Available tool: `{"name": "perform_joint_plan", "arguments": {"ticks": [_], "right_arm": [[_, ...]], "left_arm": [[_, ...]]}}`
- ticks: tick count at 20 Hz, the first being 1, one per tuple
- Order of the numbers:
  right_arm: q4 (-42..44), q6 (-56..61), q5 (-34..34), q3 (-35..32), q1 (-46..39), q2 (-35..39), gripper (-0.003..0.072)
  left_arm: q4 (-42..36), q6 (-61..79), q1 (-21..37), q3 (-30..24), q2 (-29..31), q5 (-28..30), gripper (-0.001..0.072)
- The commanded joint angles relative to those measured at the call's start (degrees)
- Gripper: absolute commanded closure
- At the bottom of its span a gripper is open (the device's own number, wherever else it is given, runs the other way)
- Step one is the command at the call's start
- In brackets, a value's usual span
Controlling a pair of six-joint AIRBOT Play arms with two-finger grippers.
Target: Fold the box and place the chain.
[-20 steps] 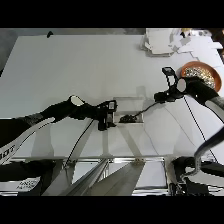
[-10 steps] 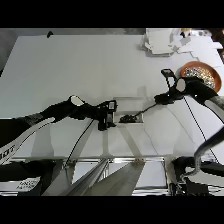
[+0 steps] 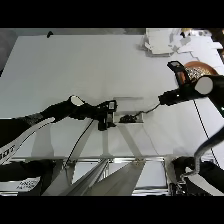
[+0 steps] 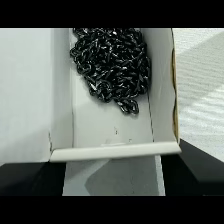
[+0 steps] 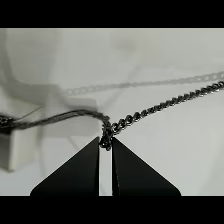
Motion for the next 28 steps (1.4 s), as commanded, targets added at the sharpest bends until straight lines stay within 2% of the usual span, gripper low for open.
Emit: {"name": "perform_joint_plan", "arguments": {"ticks": [1,6,9,13,17,25,26,28], "right_arm": [[7.43,-1.64,0.33,-2.01,3.93,10.32,0.0670],[11.17,-1.55,-3.41,-2.14,11.82,17.05,0.0669],[15.17,-1.55,-7.08,-2.16,16.65,17.55,0.0669],[15.37,-1.51,-11.32,-2.16,22.93,17.33,0.0669],[15.04,-1.22,-13.38,-2.49,24.70,15.37,0.0669],[14.93,0.48,-23.28,-11.30,24.70,6.54,0.0667],[15.02,0.50,-23.63,-12.07,24.70,4.57,0.0654],[14.91,0.48,-23.85,-12.61,24.70,0.85,0.0537]], "left_arm": [[0.00,0.00,0.02,-0.04,0.04,0.02,0.0559],[0.00,0.00,0.02,-0.04,0.04,0.00,0.0559],[0.00,0.00,0.02,-0.04,0.04,0.00,0.0559],[0.00,0.00,0.02,-0.04,0.04,0.02,0.0559],[0.00,0.00,0.02,-0.04,0.04,0.00,0.0559],[0.00,0.00,0.02,-0.04,0.04,0.00,0.0559],[0.00,0.02,0.02,-0.04,0.04,0.00,0.0559],[0.00,0.00,0.02,-0.04,0.04,0.04,0.0559]]}}
